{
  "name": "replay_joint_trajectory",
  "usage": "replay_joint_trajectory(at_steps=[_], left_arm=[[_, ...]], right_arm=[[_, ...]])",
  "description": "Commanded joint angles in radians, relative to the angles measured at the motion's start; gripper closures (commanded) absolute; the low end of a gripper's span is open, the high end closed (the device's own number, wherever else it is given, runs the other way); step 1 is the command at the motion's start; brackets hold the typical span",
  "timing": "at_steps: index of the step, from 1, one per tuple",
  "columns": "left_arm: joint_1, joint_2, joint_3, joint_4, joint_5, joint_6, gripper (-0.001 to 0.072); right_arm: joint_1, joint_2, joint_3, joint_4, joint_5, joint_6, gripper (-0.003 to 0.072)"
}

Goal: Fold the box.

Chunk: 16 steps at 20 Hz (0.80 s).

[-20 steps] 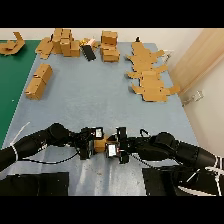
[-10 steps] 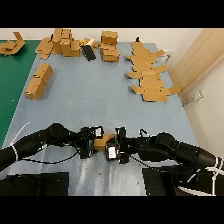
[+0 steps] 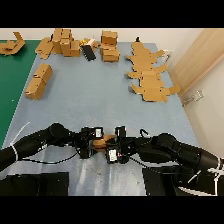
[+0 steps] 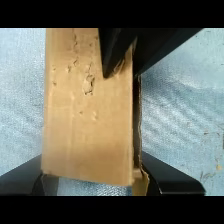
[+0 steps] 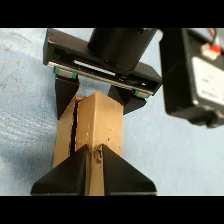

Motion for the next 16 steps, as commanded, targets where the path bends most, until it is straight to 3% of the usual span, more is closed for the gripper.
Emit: replay_joint_trajectory(at_steps=[1, 16], left_arm=[[-0.001, 0.001, 0.0, -0.001, 0.002, -0.001, 0.0192], [-0.001, 0.001, 0.0, -0.001, 0.002, -0.001, 0.0192]], right_arm=[[0.001, 0.001, 0.001, -0.021, 0.017, 0.001, 0.0545], [0.001, -0.032, -0.002, 0.081, -0.047, 0.002, 0.0544]])
